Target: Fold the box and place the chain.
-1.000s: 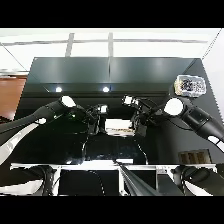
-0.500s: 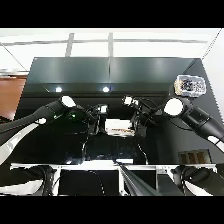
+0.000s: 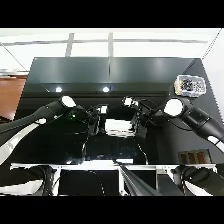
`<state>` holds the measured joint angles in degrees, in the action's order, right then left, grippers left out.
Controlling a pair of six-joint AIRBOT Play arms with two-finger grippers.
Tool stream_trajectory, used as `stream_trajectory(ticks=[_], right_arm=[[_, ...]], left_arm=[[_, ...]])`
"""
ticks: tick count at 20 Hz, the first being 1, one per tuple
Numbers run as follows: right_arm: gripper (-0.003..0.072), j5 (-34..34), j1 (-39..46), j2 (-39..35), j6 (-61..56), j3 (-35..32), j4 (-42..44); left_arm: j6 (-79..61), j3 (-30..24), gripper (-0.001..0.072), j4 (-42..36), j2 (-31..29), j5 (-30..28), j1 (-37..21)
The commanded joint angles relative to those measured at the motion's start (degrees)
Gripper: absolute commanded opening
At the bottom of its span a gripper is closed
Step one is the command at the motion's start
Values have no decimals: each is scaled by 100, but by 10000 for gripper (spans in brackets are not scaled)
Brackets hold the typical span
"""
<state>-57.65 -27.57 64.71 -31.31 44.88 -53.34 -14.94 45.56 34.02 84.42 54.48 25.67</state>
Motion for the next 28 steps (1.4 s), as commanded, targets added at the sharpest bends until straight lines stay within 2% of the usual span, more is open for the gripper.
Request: stream_trajectory(ticks=[1, 4, 6, 19, 22, 25, 26, 27, 28], right_arm=[[317, -20, -7, 4, -2, -2, -2], [317, -22, -7, 2, -9, -2, -2], [384, -22, -7, 2, -68, -2, -4], [383, -24, -2, -20, -181, -127, 35], [383, -345, 111, -345, -846, 186, 24], [378, -837, 490, -651, -2612, 188, 72], [180, -955, 590, -647, -3001, 28, 280], [17, -898, 627, -647, -3091, -214, 702], [14, -616, 619, -645, -3034, -527, 1394]], left_arm=[[9, 2, 369, -2, 4, -4, 4], [9, 2, 369, -2, 4, -4, 4], [11, 2, 369, -2, 4, -2, 4], [9, 2, 369, -2, 4, -2, 4], [9, 2, 369, -2, 4, -2, 4], [11, 2, 376, -4, 4, -4, 4], [9, 2, 398, -4, 4, -4, 4], [11, 2, 401, -4, 4, -4, 4], [9, 2, 401, -4, 4, -4, 4]])
